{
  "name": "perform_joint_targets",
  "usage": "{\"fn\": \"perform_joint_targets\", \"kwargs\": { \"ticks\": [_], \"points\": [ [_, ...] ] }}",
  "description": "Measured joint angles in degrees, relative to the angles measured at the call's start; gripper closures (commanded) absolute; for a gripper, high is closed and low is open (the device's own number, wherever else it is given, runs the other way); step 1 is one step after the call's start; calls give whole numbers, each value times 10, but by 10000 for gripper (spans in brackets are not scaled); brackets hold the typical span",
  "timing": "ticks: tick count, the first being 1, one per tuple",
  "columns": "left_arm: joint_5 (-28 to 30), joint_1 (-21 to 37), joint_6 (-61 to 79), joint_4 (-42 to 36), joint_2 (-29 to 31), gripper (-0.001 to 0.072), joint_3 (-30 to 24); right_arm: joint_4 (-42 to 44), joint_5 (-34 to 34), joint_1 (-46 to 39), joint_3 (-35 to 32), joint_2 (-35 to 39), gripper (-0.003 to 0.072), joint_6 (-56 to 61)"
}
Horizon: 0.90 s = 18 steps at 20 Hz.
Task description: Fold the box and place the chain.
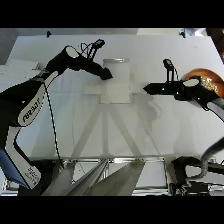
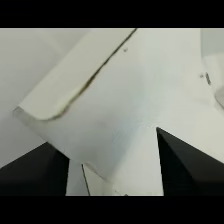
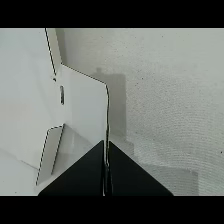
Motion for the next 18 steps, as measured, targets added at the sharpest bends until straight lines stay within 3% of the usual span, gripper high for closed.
{"fn": "perform_joint_targets", "kwargs": {
  "ticks": [2,8,18],
  "points": [
    [-21,-1,30,-7,0,314,0,0,0,0,0,0,672,0],
    [-90,-9,141,-16,0,314,0,0,0,0,0,0,672,0],
    [-103,-17,209,-24,2,310,0,0,0,0,0,0,672,0]
  ]
}}
